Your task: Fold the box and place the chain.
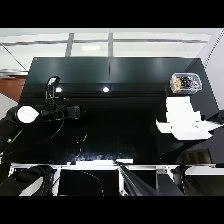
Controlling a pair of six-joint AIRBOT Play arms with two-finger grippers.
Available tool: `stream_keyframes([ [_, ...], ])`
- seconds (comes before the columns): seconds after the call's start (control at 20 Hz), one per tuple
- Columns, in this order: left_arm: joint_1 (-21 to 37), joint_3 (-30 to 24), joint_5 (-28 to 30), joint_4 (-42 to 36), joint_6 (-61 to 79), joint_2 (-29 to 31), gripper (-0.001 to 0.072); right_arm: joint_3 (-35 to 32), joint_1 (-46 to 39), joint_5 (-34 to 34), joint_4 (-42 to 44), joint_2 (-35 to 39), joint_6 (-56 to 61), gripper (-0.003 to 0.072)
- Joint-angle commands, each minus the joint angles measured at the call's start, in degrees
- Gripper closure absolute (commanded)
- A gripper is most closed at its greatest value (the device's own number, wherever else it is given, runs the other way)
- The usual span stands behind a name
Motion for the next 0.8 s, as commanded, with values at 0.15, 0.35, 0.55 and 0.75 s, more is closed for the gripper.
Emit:
stream_keyframes([
  [0.15,0.0,0.0,-0.3,0.0,0.0,0.0,-0.0004,1.1,0.8,3.6,-0.2,2.7,1.7,0.0642],
  [0.35,0.0,0.0,-0.2,0.2,0.0,0.0,-0.0004,-0.4,2.5,5.4,5.2,6.0,3.3,0.0643],
  [0.55,0.0,0.0,0.2,0.2,0.0,0.0,-0.0004,-7.6,7.1,6.2,14.6,11.1,4.5,0.0643],
  [0.75,0.0,0.0,1.9,0.2,0.0,0.0,-0.0003,-16.7,15.1,2.4,22.2,18.7,7.8,0.0643],
])
